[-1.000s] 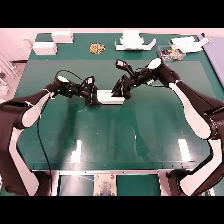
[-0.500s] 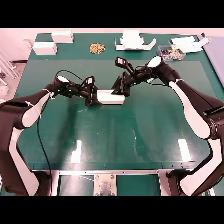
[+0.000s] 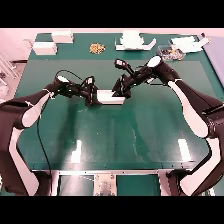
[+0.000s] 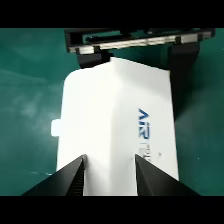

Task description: Fold the box and place the chain.

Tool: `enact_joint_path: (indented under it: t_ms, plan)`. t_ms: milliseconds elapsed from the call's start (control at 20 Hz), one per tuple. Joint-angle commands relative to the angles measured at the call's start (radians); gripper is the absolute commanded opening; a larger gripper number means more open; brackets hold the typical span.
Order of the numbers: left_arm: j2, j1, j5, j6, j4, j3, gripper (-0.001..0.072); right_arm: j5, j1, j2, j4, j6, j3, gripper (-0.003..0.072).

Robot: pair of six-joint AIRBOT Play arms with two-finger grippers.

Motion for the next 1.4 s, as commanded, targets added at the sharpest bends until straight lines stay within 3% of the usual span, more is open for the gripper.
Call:
enact_joint_path:
  t_ms: [0, 800, 1100, 1350]
  plan:
    - [0.000, 0.001, 0.000, 0.000, 0.000, 0.000, 0.0418, -0.030, 0.006, -0.008, -0.042, -0.003, 0.002, 0.0371]
    - [0.000, 0.001, 0.000, 0.000, 0.000, 0.000, 0.0418, 0.031, 0.034, -0.006, -0.081, 0.021, 0.037, 0.0371]
    - [0.000, 0.001, 0.000, 0.000, 0.000, 0.000, 0.0418, -0.078, 0.043, -0.006, -0.140, 0.020, 0.038, 0.0371]
    - [0.000, 0.001, 0.000, 0.000, 0.000, 0.000, 0.0418, -0.077, 0.071, -0.003, -0.183, 0.021, 0.040, 0.0372]
